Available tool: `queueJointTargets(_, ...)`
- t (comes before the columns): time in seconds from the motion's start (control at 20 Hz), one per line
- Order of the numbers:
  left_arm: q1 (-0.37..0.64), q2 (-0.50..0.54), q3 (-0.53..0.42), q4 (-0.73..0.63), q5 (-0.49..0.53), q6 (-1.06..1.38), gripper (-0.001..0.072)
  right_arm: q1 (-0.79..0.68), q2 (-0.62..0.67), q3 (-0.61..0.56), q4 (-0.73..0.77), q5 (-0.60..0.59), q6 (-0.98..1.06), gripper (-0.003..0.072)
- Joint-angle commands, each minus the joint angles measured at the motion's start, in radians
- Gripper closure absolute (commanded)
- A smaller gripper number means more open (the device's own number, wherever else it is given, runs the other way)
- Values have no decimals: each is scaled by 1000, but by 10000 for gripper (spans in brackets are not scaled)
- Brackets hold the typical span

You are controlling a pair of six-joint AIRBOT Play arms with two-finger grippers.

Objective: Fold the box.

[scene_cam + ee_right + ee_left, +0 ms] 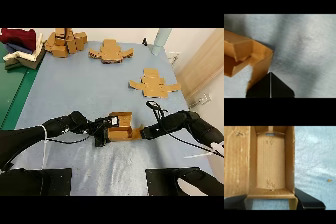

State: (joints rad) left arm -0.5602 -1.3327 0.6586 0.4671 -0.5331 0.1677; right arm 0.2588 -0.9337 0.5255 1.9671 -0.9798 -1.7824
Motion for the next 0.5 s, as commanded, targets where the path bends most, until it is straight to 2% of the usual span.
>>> queueJointTargets(0.0,0,0,1,0,0,0,236,-1,31,1,80,-6,-33,683)
queueJointTargets(0.15,0,0,1,0,0,0,236,-1,85,8,108,-22,-32,680)
queueJointTargets(0.2,0,0,1,0,0,0,235,-1,98,18,110,-22,-32,632)
queueJointTargets(0.3,0,0,1,0,0,0,235,-1,105,35,130,-23,-32,456)
queueJointTargets(0.45,0,0,1,0,1,0,235,-1,84,36,198,-24,-32,453)
